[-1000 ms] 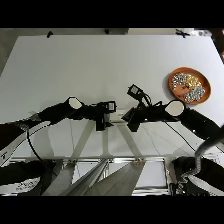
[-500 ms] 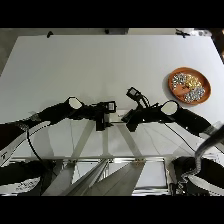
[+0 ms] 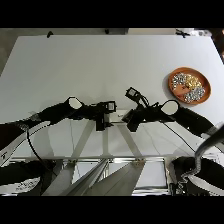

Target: Fold the box and place the chain.

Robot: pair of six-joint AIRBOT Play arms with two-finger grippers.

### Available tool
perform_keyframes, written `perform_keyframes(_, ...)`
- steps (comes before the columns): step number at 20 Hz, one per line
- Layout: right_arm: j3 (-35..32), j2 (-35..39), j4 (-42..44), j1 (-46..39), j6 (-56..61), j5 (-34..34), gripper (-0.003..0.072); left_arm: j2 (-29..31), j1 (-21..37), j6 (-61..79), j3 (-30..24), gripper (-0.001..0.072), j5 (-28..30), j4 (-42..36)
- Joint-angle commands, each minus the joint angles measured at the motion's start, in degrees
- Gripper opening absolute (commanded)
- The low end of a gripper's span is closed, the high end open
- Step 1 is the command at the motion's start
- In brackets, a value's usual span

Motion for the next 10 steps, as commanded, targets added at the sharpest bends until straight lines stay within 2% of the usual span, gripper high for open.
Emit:
perform_keyframes(1, 3.15, 5.68, -4.17, -0.02, 5.55, -0.13, 0.0012, 0.04, 0.00, 0.13, 0.00, 0.0388, 0.09, 0.13)
perform_keyframes(3, 4.61, 9.44, -15.65, -0.02, 18.03, 1.01, 0.0012, 0.04, 0.02, 0.15, 0.00, 0.0388, 0.11, 0.13)
perform_keyframes(5, 5.14, 12.22, -31.41, -0.02, 35.78, 5.42, 0.0012, 0.04, 0.00, 0.15, 0.00, 0.0388, 0.09, 0.13)
perform_keyframes(7, 5.14, 13.40, -46.42, -0.02, 51.82, 13.73, 0.0011, 0.04, 0.02, 0.15, 0.00, 0.0388, 0.09, 0.13)
perform_keyframes(10, 5.11, 13.31, -56.37, -0.02, 59.84, 26.86, 0.0011, 0.04, 0.02, 0.15, 0.00, 0.0388, 0.09, 0.13)
